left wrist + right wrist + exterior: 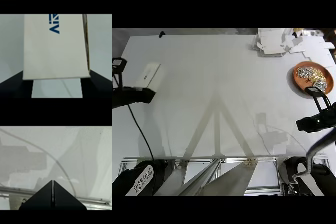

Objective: Fold the box and place the chain.

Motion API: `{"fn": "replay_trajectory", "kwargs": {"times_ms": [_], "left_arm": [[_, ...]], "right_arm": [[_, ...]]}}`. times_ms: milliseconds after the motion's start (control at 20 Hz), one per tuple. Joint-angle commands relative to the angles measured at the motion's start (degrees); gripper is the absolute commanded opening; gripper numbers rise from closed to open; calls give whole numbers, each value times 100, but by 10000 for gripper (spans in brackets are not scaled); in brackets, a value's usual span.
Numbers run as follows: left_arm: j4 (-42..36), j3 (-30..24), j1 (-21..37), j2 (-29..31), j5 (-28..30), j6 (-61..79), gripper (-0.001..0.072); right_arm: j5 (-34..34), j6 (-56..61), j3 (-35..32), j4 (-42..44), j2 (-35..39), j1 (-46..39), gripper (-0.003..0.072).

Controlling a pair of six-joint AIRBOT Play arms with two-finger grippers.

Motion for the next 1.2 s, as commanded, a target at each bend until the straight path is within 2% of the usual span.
{"fn": "replay_trajectory", "kwargs": {"times_ms": [0,150,200,300,450,500,550,600,650,900,1150], "left_arm": [[721,-245,640,-136,-138,-813,8],[905,-505,686,-173,-173,-813,36],[916,-553,686,-175,-192,-811,87],[929,-575,686,-175,-234,-813,278],[931,-577,686,-173,-278,-811,303],[929,-581,686,-173,-278,-811,407],[927,-581,686,-173,-273,-813,581],[927,-581,686,-173,-278,-815,663],[927,-584,686,-170,-282,-815,699],[868,-584,612,-17,-367,-837,698],[861,-584,398,776,-398,-837,697]], "right_arm": [[0,0,0,0,4,-4,22],[-2,0,0,0,4,-4,22],[0,0,0,0,4,-4,22],[0,0,0,0,4,-4,22],[0,0,0,0,4,-4,22],[0,0,0,0,4,-4,22],[-2,0,0,0,4,-4,22],[0,0,0,0,4,-4,22],[0,0,0,2,4,-4,22],[-2,0,0,0,4,-4,22],[0,0,0,0,4,-4,22]]}}
